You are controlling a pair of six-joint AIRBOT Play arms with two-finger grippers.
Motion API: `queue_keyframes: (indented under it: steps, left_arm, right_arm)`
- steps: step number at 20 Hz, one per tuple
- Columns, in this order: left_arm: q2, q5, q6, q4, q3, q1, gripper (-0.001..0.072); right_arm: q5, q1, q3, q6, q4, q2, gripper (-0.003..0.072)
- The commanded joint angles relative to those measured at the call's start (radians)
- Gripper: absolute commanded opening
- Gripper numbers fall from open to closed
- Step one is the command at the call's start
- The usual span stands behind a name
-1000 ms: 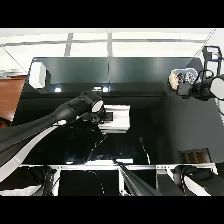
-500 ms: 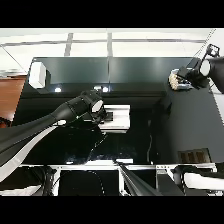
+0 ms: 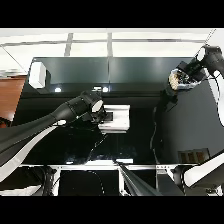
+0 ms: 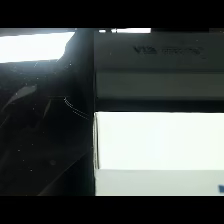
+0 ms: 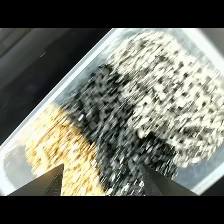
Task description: Fold the box and place the chain.
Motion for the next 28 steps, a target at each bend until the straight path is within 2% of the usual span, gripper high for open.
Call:
queue_keyframes:
  steps: [1,7,8,9,10,16,25,28]
  left_arm:
    - [0.001,-0.001,0.000,0.000,0.000,0.001,0.0031]
    - [0.001,-0.001,0.000,0.000,0.000,0.001,0.0031]
    - [0.001,-0.001,0.000,0.000,0.000,0.001,0.0031]
    - [0.001,-0.001,0.000,0.000,0.000,0.001,0.0031]
    - [0.001,-0.001,0.000,0.000,0.000,0.001,0.0031]
    - [0.001,-0.002,0.000,-0.004,0.000,0.001,0.0031]
    - [0.001,-0.001,0.000,-0.007,0.000,0.001,0.0031]
    - [0.001,-0.001,0.000,-0.007,0.000,0.001,0.0031]
  right_arm:
    - [-0.002,-0.026,0.032,-0.001,0.004,-0.048,0.0527]
    - [-0.046,-0.033,0.032,0.000,0.043,-0.092,0.0524]
    - [-0.043,-0.034,0.032,0.000,0.045,-0.093,0.0348]
    - [-0.040,-0.035,0.036,-0.001,0.047,-0.093,0.0232]
    - [-0.025,-0.038,0.052,-0.002,0.052,-0.091,0.0011]
    - [0.031,-0.039,0.151,-0.198,0.058,0.049,0.0015]
    - [0.135,-0.038,0.163,-0.487,0.297,0.533,0.0015]
    - [0.241,-0.038,0.163,-0.536,0.396,0.671,0.0015]
